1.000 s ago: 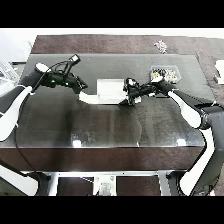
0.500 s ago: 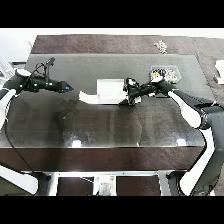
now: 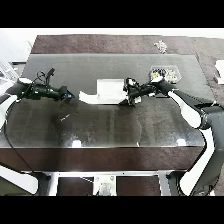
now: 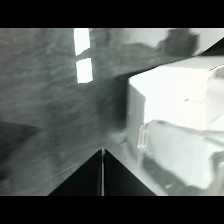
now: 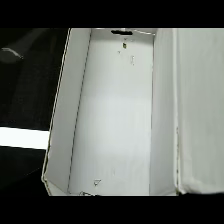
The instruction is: Fold the box and place the chain.
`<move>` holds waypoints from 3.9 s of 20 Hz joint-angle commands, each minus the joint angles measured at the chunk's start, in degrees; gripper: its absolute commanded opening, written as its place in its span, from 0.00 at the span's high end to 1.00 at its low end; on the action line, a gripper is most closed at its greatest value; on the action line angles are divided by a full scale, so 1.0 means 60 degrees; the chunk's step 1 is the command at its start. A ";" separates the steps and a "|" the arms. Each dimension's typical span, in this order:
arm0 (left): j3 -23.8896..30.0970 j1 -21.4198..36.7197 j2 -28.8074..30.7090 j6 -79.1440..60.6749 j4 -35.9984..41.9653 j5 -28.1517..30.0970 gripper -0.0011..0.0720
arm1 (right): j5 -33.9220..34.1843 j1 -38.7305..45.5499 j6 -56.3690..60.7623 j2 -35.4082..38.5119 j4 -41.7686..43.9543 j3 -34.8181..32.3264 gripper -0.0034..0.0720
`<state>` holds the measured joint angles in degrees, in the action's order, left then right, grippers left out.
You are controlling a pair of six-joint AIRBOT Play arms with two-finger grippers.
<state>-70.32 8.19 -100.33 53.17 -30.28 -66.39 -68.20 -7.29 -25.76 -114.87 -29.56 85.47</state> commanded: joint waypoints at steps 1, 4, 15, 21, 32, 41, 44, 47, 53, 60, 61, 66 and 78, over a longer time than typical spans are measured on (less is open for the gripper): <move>0.0084 -0.0280 -0.0007 0.0164 0.0459 0.0153 0.96 | 0.0000 0.0000 0.0000 0.0000 0.0000 0.0004 0.17; 0.0084 -0.0798 -0.0022 0.0288 0.0262 0.0707 0.96 | 0.0000 0.0000 0.0000 0.0000 0.0004 0.0004 0.17; 0.0084 -0.2025 -0.0146 0.2102 -0.1137 0.2215 0.96 | 0.0000 0.0000 0.0000 0.0000 0.0000 0.0004 0.17; 0.0055 -0.2189 -0.0153 0.0805 -0.0280 0.1490 0.95 | 0.0000 0.0000 0.0000 0.0000 0.0004 0.0004 0.17; -0.0663 -0.2189 -0.0153 0.0554 0.0885 0.0528 0.49 | 0.0000 0.0000 0.0000 0.0000 0.0004 0.0004 0.17; -0.0758 -0.2262 -0.0153 0.1384 0.1016 0.0415 0.49 | 0.0000 0.0000 0.0000 0.0000 0.0004 0.0004 0.17; -0.0758 -0.2331 -0.0153 0.1763 0.1009 0.0466 0.49 | 0.0000 0.0000 0.0000 0.0000 0.0004 0.0004 0.17; -0.0758 -0.2415 -0.0153 0.2492 0.0838 0.0474 0.48 | 0.0000 0.0000 0.0000 0.0000 0.0004 0.0004 0.17; -0.0758 -0.2524 -0.0153 0.3719 0.0685 0.0594 0.49 | 0.0000 0.0000 0.0000 0.0000 0.0004 0.0004 0.17; -0.0922 -0.2845 -0.0153 0.4069 0.0408 0.0776 0.48 | 0.0000 0.0000 0.0000 0.0000 0.0004 0.0004 0.17; -0.1045 -0.2849 -0.0153 0.4142 0.0288 0.0714 0.49 | 0.0000 0.0000 0.0000 0.0000 0.0004 0.0004 0.17; -0.1719 -0.3173 -0.0153 0.5402 -0.1213 0.0670 0.48 | 0.0000 0.0000 0.0000 0.0000 0.0004 0.0004 0.17; -0.1945 -0.3792 -0.0153 0.5898 -0.1854 0.1155 0.49 | 0.0000 0.0000 0.0000 0.0000 0.0000 0.0004 0.17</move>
<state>-81.58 -13.82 -101.23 88.07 -40.80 -60.23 -68.18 -7.25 -25.76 -114.87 -29.56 85.47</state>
